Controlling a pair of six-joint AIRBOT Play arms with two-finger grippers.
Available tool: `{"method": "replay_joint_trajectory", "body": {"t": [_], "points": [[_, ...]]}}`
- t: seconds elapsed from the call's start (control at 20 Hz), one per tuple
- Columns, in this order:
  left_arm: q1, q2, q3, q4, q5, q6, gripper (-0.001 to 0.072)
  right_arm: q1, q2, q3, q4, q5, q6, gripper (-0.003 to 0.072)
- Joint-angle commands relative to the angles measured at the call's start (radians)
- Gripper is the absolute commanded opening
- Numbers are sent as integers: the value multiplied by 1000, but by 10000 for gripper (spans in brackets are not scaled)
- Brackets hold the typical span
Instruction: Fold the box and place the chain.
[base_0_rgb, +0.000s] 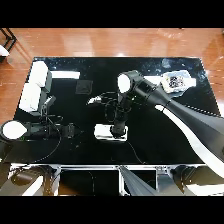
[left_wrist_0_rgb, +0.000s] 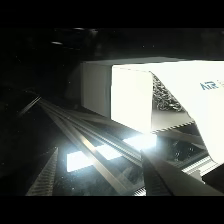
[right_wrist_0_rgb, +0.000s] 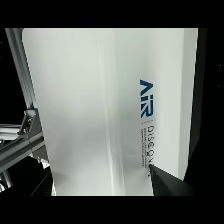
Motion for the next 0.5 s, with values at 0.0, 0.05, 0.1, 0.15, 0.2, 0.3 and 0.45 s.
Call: {"method": "replay_joint_trajectory", "body": {"t": [0.0, 0.05, 0.1, 0.15, 0.2, 0.3, 0.45], "points": [[1, 0, 0, 0, 0, 0, 629, 1, 0, 0, -13, -24, 0, 698], [1, 0, 0, 0, 0, 0, 630, 1, 0, 0, -22, -30, 0, 698], [1, 0, 0, 0, 0, 0, 630, 1, 0, 0, -31, -35, 1, 698], [1, 0, 0, 0, 0, 0, 630, 1, 0, 0, -33, -40, 1, 698], [1, 0, 0, 0, 0, 0, 630, 1, 0, 0, -34, -47, 0, 698], [1, 0, 0, 0, 0, 0, 630, 1, 0, 0, -36, -58, 1, 698], [1, 0, 0, 1, 0, 0, 630, 1, 0, 0, -48, -76, 0, 697]]}}
